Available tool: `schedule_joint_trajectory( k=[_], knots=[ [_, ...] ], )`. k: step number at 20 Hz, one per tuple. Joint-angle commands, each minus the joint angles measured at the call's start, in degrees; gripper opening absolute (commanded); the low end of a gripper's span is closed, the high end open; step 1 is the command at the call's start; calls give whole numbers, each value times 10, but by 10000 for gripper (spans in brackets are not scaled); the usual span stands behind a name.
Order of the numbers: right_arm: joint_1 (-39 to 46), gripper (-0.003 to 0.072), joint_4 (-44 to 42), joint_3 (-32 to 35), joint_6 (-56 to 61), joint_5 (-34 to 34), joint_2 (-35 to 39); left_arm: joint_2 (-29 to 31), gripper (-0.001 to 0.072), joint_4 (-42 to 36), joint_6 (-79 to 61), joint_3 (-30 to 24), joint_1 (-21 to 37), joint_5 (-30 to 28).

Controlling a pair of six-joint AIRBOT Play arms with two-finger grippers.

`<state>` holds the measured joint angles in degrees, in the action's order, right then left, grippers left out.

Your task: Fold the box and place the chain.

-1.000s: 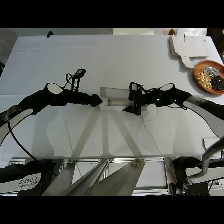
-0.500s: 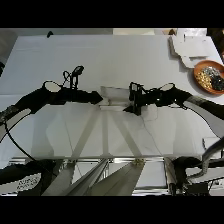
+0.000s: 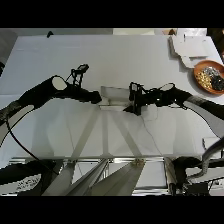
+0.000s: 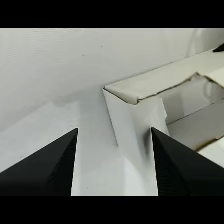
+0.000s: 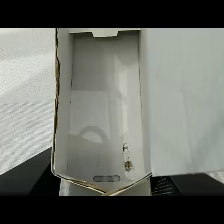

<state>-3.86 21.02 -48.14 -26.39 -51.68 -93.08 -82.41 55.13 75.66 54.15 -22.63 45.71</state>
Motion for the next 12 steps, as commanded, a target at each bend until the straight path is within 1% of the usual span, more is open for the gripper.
schedule_joint_trajectory(
  k=[1, 6, 7, 8, 11, 12],
  knots=[
    [0, 438, 0, -1, 0, 0, 0, -19, 484, 64, 78, 34, -22, 12],
    [0, 438, 0, -1, 0, 0, 0, -59, 480, 164, 177, 85, -62, 64],
    [0, 438, 0, -1, 0, 0, 0, -63, 445, 189, 203, 92, -69, 72],
    [0, 438, 0, -1, 0, 0, 0, -66, 431, 205, 222, 98, -75, 78],
    [0, 438, 0, -1, 0, 0, 0, -78, 431, 238, 266, 121, -90, 106],
    [0, 438, 0, -1, 0, 0, 0, -83, 420, 250, 282, 130, -96, 113]
  ],
)
